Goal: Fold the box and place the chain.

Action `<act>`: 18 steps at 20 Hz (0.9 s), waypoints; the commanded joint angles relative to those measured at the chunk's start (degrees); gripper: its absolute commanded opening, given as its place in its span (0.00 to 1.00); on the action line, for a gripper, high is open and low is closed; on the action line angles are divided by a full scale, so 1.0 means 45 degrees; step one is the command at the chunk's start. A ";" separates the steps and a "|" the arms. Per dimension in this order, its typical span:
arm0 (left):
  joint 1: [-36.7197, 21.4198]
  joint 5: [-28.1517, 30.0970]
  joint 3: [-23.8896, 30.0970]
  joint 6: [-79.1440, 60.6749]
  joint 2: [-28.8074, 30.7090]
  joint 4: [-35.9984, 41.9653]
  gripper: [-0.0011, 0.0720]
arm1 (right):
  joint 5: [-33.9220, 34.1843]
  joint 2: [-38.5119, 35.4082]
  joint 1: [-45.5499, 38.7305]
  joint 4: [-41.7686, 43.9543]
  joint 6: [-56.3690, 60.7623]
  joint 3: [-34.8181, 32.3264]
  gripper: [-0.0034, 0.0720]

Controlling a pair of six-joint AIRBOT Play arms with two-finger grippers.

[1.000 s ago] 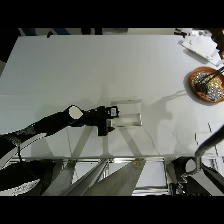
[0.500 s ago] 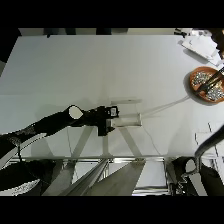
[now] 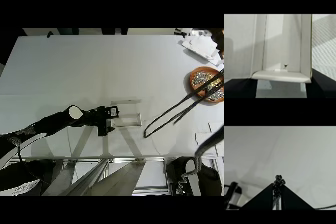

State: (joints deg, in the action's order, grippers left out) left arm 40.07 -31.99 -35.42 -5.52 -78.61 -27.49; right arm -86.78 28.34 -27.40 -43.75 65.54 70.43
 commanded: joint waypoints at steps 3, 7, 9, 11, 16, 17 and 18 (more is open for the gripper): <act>0.0005 0.0000 0.0000 -0.0005 0.0000 0.0000 0.50 | 0.0476 -0.0369 0.1418 -0.0141 -0.0296 -0.3560 0.06; 0.0005 0.0005 0.0000 -0.0005 0.0000 -0.0005 0.50 | 0.2535 -0.0262 0.3298 -0.1137 -0.0151 -0.4993 0.06; 0.0005 0.0005 0.0000 -0.0005 0.0000 -0.0005 0.50 | 0.3366 0.0049 0.4682 -0.1404 0.0204 -0.5518 0.06; 0.0005 0.0000 0.0000 -0.0005 0.0000 -0.0005 0.50 | 0.4221 0.0602 0.6402 -0.2001 0.0733 -0.5829 0.06; 0.0005 0.0000 0.0000 -0.0005 0.0000 0.0000 0.50 | 0.5484 0.2691 1.0992 -0.4804 0.2817 -0.5848 0.06; 0.0005 0.0000 0.0000 -0.0005 0.0000 0.0000 0.50 | 0.5702 0.3113 1.1579 -0.5076 0.3031 -0.5848 0.06; 0.0005 0.0005 0.0000 -0.0005 0.0000 0.0000 0.50 | 0.5945 0.3449 1.1973 -0.5085 0.3050 -0.5848 0.06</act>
